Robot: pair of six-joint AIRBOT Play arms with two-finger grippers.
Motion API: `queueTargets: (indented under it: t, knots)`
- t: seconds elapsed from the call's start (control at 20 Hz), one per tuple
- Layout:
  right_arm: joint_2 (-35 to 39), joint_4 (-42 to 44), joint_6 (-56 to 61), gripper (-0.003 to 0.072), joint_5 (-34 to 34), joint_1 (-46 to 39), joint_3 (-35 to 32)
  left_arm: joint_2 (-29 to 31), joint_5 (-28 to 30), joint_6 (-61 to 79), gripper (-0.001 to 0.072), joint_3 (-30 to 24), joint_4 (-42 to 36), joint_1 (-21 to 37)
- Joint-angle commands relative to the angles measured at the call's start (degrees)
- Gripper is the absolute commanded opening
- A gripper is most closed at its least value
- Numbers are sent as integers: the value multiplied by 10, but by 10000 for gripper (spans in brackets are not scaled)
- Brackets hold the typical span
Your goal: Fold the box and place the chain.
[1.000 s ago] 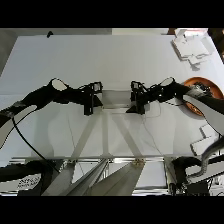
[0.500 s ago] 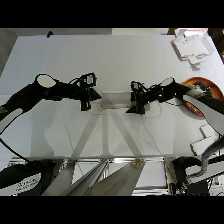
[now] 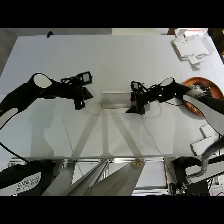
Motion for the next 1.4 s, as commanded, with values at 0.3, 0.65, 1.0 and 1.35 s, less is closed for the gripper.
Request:
queueTargets:
  t: [0.3,0.65,1.0,1.35]
  knots:
    - [0,0,0,444,0,0,0,-18,-47,-462,6,-3,166,74]
    - [0,0,0,444,0,0,0,-88,-63,-553,4,-7,100,17]
    - [0,0,0,444,0,0,0,-118,-49,-555,3,-7,21,-1]
    - [0,0,0,444,0,0,0,-118,-83,-509,4,-7,-88,-1]
